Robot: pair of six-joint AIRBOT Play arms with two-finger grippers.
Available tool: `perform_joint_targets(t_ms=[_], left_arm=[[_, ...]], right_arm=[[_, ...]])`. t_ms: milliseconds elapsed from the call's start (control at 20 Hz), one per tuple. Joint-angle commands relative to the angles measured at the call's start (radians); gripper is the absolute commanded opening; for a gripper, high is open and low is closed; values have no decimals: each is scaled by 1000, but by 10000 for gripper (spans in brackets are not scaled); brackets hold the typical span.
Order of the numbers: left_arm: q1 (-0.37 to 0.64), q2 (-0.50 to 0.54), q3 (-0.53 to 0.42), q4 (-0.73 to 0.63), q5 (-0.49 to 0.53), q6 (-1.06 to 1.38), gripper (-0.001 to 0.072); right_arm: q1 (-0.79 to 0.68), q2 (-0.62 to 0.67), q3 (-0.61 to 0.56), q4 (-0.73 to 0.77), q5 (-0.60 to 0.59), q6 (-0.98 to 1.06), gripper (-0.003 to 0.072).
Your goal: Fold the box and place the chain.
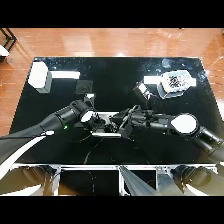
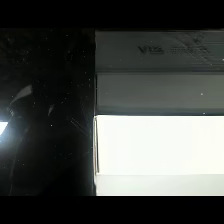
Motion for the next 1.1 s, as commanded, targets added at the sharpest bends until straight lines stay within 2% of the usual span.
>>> perform_joint_targets(t_ms=[0, 350, 650, 850, 900, 950, 1000, 1050], left_arm=[[0, -3, 0, -14, 0, 0, 27], [0, -3, 0, -15, -5, 1, 28], [0, -3, 0, -14, -5, 0, 28], [0, -3, 0, -14, -5, 0, 27], [0, -3, 0, -14, -5, 0, 27], [0, -3, 0, -14, -5, 0, 28], [0, -3, 0, -14, -5, 0, 27], [0, -3, 0, -14, -5, 0, 28]], right_arm=[[80, -52, 3, 119, -83, 6, 22], [80, -95, 2, 94, -83, 7, 22], [12, -95, 2, 83, -8, 25, 23], [11, -95, 2, 8, -2, 71, 30], [11, -95, 2, -3, 2, 71, 167], [11, -95, 2, -12, 6, 79, 392], [11, -95, 3, -19, 23, 94, 439], [11, -95, 3, -24, 55, 99, 438]])
